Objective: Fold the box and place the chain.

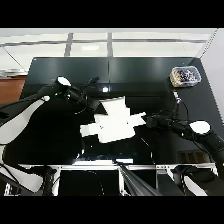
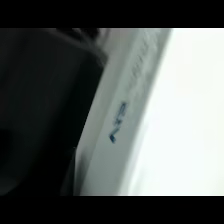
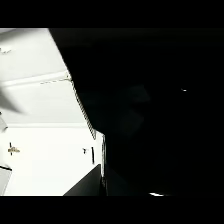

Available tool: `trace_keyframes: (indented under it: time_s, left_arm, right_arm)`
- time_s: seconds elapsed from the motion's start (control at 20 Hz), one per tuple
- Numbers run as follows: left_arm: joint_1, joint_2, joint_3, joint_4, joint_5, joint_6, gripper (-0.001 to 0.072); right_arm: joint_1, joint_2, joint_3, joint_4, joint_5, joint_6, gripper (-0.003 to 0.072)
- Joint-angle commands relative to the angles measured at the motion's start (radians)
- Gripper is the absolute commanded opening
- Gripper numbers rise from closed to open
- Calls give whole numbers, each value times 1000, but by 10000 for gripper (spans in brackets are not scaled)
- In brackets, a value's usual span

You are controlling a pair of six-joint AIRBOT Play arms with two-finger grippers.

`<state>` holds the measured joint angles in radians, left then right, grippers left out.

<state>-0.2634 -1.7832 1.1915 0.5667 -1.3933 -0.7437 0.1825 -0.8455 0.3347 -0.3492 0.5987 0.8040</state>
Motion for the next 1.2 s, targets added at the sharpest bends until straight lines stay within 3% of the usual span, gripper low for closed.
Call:
trace_keyframes:
  time_s: [0.0, 0.1, 0.2, 0.25, 0.3, 0.35, 0.45, 0.55, 0.65, 0.75, 0.85, 0.95, 1.15]
  left_arm:
    - [-6, -35, 52, 99, -108, 54, 181]
    - [-6, -35, 53, 96, -128, 87, 161]
    - [-5, -35, 53, 99, -137, 90, 73]
    - [-4, -34, 53, 107, -137, 89, 26]
    - [-4, -32, 53, 108, -141, 86, 25]
    - [-4, -24, 53, 111, -142, 84, 24]
    - [-7, 29, 44, 140, -130, 81, 23]
    - [-16, 144, -20, 136, -40, 122, 23]
    - [-51, 309, -182, 109, 211, 315, 24]
    - [-89, 408, -300, 109, 425, 500, 28]
    - [-115, 406, -315, 109, 442, 679, 28]
    - [-149, 373, -304, 110, 457, 780, 28]
    - [-185, 288, -237, 175, 477, 686, 29]
  right_arm:
    - [1, 0, 0, -2, 1, 0, 17]
    - [1, 0, 0, -3, -1, 0, 17]
    - [0, 0, 0, -7, -16, 0, 41]
    - [-7, 0, 5, -12, -16, 0, 325]
    - [-18, 1, 17, -27, -5, 0, 651]
    - [-32, 0, 42, -61, 23, 0, 711]
    - [-74, 1, 124, -194, 115, -1, 711]
    - [-111, 1, 194, -309, 174, -1, 711]
    - [-127, 1, 232, -404, 141, -1, 704]
    - [-130, 1, 233, -394, 74, 0, 704]
    - [-123, -1, 233, -358, 51, -6, 704]
    - [-98, -1, 230, -398, 100, -133, 704]
    - [-21, -5, 230, -567, 231, -260, 704]
